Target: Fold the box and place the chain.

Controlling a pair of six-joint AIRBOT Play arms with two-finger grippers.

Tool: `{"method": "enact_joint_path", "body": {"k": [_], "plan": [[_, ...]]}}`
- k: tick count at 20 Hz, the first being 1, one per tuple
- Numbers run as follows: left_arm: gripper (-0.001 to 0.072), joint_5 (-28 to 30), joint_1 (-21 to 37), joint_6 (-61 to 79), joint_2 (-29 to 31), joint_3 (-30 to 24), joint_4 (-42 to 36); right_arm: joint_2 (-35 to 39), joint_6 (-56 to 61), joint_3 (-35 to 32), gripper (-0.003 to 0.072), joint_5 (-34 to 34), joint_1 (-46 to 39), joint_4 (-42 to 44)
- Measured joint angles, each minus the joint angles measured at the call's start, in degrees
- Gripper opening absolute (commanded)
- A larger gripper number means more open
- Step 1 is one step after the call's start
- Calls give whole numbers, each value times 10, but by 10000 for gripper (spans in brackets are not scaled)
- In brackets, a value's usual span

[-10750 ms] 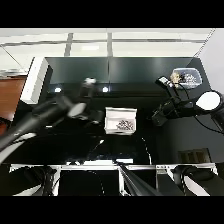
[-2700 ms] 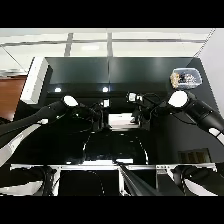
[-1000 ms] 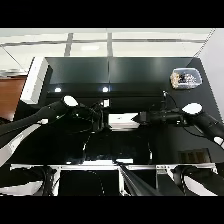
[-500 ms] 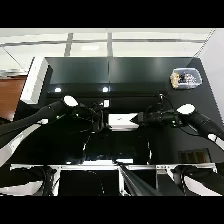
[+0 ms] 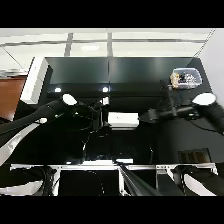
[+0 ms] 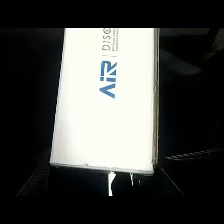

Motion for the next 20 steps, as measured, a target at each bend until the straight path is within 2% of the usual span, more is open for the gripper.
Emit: {"method": "enact_joint_path", "body": {"k": [4,9,11,16,20], "plan": [[716,-10,4,-23,40,8,42,97,49,3,14,52,-96,-125],[713,-26,-25,-61,73,41,56,163,75,-3,14,68,-174,-187],[713,-25,-48,-86,60,73,56,171,78,-5,14,63,-185,-192],[713,-38,-86,-167,-22,166,57,178,81,-16,14,47,-194,-194],[713,-64,-94,-210,-72,200,58,179,79,-25,14,40,-195,-195]]}}
